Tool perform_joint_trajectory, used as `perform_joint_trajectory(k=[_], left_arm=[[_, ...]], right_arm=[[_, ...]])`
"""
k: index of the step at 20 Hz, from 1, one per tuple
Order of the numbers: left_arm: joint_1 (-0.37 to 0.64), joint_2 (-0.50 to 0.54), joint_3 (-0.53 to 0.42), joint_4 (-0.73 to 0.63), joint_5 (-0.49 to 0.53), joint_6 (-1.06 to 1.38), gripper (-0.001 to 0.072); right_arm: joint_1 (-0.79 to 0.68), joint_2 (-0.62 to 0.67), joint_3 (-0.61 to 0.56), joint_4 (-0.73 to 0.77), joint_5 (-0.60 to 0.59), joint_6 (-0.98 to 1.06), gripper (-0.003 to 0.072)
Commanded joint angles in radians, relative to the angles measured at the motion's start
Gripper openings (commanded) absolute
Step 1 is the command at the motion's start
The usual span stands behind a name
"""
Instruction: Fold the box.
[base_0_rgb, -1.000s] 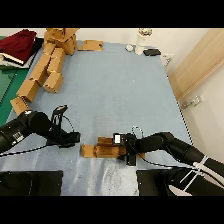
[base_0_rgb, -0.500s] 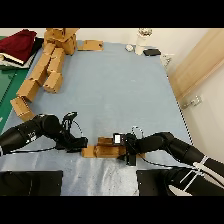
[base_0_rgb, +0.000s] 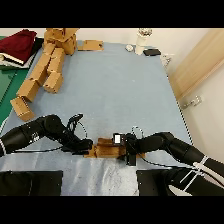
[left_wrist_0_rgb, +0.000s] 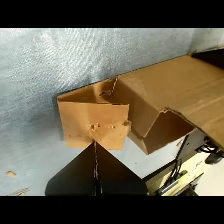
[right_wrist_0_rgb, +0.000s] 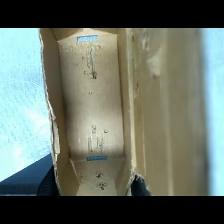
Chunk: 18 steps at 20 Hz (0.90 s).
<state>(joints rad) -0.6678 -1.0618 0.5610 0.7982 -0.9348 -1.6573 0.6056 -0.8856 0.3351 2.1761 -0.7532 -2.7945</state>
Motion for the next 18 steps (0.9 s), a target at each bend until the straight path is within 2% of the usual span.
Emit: perform_joint_trajectory(k=[1, 4, 7, 9, 12, 18], left_arm=[[0.000, 0.000, 0.000, -0.050, -0.002, 0.039, 0.0012], [0.002, 0.011, 0.001, -0.035, -0.022, 0.041, 0.0011], [0.021, 0.063, 0.001, 0.126, -0.033, -0.103, 0.0011], [0.068, 0.100, 0.001, 0.207, -0.052, -0.179, 0.0011], [0.099, 0.094, 0.000, 0.208, -0.063, -0.172, 0.0011], [0.015, 0.000, -0.002, 0.199, -0.032, -0.167, 0.0011]], right_arm=[[0.001, 0.000, 0.000, 0.000, 0.000, 0.000, 0.0505], [0.001, 0.000, 0.000, 0.000, 0.000, 0.000, 0.0505], [0.001, 0.000, 0.000, 0.000, 0.000, 0.000, 0.0505], [0.001, 0.000, 0.000, 0.000, 0.000, 0.000, 0.0505], [0.001, 0.000, 0.000, 0.000, 0.000, 0.000, 0.0505], [0.001, 0.000, 0.000, 0.000, 0.000, 0.000, 0.0505]])
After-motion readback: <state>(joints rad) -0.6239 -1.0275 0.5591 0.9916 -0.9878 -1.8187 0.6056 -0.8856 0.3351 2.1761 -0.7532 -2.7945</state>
